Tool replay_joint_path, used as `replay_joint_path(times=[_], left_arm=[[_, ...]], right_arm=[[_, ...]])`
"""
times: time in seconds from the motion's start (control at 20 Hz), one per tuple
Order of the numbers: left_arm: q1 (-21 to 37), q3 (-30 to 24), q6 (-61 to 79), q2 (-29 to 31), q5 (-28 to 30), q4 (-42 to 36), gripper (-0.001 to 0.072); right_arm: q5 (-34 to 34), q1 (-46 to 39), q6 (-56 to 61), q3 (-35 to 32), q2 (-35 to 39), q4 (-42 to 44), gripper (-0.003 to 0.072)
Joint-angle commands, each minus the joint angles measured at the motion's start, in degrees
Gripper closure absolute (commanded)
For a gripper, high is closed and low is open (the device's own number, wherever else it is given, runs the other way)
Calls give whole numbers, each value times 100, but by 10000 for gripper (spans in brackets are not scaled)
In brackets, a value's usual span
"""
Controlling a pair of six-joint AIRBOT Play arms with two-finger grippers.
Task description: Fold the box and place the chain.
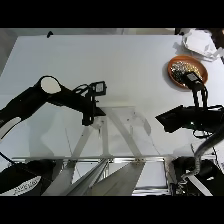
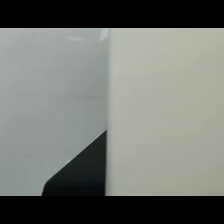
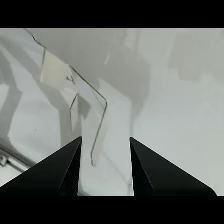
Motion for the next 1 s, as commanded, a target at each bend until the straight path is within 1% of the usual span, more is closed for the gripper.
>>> replay_joint_path(times=[0.0, 0.1, 0.15, 0.25, 0.5, 0.65, 0.95], left_arm=[[-286, -140, 236, -35, 286, -214, 707], [-422, -140, 1032, -173, 485, -424, 707], [-468, -140, 1141, -260, 645, -492, 707], [-490, -140, 1032, -516, 920, -671, 708], [-474, -140, 1056, -1156, 1458, -717, 708], [-474, -140, 1329, -1364, 1475, -734, 708], [-468, -140, 1353, -1585, 1547, -732, 708]], right_arm=[[39, 4, -11, 4, 81, -20, 349], [39, 4, -22, 4, 81, -20, 349], [39, 4, -22, 4, 81, -20, 349], [42, 2, -22, 4, 81, -20, 350], [33, 2, -83, 4, 81, -37, 350], [24, 2, -219, 4, 81, -48, 350], [22, 2, -219, 4, 81, -48, 350]])
